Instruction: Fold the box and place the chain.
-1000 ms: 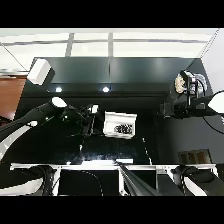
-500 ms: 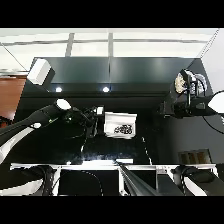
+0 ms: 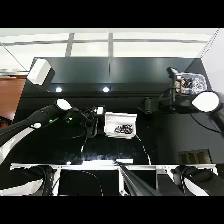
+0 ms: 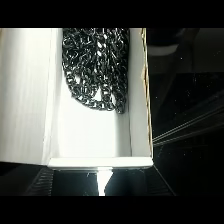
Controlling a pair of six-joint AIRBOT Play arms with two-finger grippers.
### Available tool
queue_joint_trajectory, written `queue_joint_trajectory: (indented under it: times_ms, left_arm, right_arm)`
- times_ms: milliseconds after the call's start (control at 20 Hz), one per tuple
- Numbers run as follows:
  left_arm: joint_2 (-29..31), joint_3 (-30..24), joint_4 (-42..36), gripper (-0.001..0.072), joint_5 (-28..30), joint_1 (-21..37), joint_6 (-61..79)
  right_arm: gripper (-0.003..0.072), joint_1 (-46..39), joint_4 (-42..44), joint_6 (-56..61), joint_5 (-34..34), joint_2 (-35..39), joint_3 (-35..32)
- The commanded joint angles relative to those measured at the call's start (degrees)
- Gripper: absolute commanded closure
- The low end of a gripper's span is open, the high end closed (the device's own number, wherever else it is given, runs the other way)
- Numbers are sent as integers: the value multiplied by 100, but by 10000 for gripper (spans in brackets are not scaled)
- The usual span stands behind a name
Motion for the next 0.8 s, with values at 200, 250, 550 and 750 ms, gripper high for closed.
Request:
queue_joint_trajectory:
  times_ms: [200,250,550,750]
  left_arm:
    - [-4,2,9,226,9,-4,-2]
    - [-4,2,9,226,9,-4,-2]
    - [-4,2,11,226,9,-4,-4]
    - [-4,2,11,226,9,-4,-2]
  right_arm:
    - [46,457,962,-4262,133,-726,31]
    - [46,457,885,-4730,337,-717,44]
    - [50,470,485,-5925,754,-728,-59]
    - [58,533,426,-6024,667,-793,-190]
